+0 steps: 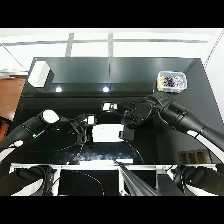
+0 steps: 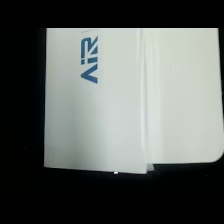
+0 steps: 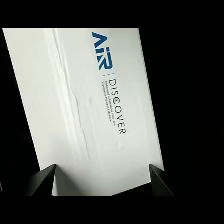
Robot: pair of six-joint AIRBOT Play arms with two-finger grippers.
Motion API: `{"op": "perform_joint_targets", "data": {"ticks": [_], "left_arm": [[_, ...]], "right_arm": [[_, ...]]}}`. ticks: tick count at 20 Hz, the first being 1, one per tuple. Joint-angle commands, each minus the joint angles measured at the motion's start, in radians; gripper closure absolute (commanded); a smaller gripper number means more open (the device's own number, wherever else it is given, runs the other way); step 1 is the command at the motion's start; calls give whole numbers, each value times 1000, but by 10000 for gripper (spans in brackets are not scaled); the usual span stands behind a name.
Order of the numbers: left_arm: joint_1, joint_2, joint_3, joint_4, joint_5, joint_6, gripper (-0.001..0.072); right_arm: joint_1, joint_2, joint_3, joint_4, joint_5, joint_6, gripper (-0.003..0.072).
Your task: Fold the box and place the chain.
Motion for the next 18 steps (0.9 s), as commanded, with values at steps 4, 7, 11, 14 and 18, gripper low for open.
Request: {"op": "perform_joint_targets", "data": {"ticks": [4,7,11,14,18], "left_arm": [[0,-1,-1,0,0,0,224],[0,-1,-1,1,0,0,223],[0,-1,-1,1,-2,0,224],[0,-1,-1,1,-2,0,223],[0,-1,-1,1,-2,0,224]], "right_arm": [[10,1,0,-61,48,32,-20],[10,2,2,-51,25,27,-31],[0,72,88,-135,-77,61,-30],[-56,159,90,-127,-178,142,-29],[-66,160,-57,133,-18,41,-30]]}}
